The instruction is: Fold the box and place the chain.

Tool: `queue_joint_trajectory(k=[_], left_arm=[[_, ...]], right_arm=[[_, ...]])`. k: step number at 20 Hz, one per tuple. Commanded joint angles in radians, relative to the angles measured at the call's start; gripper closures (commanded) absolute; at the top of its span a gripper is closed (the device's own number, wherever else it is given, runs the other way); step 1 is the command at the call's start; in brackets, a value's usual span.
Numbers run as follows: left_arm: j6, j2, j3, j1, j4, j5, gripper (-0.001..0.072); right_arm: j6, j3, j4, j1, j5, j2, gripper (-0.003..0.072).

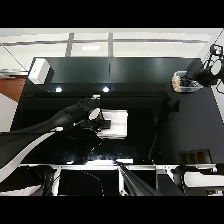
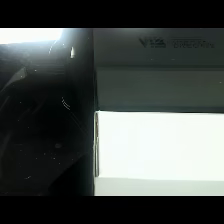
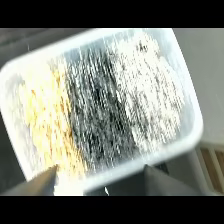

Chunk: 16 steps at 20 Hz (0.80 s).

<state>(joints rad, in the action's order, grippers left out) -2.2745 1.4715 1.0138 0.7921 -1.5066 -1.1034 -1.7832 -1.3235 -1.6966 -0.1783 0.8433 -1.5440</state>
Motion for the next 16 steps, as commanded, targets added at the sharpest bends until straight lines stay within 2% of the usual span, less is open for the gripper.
queue_joint_trajectory(k=[1,6,12,13,14,15,16], left_arm=[[0.000,0.000,0.000,-0.001,-0.004,0.003,0.0679],[0.000,0.000,0.000,-0.001,-0.003,0.003,0.0678],[0.000,0.000,0.000,0.000,-0.003,0.002,0.0679],[0.000,0.000,0.000,0.000,-0.003,0.002,0.0679],[0.000,0.000,0.000,0.000,-0.003,0.002,0.0678],[0.000,0.000,0.000,0.000,-0.003,0.002,0.0678],[0.000,0.000,0.000,0.000,-0.003,0.002,0.0678]], right_arm=[[0.018,-0.083,0.048,-0.007,-0.056,-0.117,0.0208],[0.018,-0.146,0.047,-0.007,-0.079,-0.222,0.0208],[0.018,-0.148,0.047,-0.010,-0.075,-0.267,0.0209],[0.018,-0.151,0.047,-0.010,-0.066,-0.267,0.0300],[0.018,-0.162,0.047,-0.011,-0.039,-0.267,0.0576],[0.019,-0.176,0.047,-0.013,-0.009,-0.266,0.0624],[0.030,-0.198,0.047,-0.016,0.029,-0.266,0.0626]])
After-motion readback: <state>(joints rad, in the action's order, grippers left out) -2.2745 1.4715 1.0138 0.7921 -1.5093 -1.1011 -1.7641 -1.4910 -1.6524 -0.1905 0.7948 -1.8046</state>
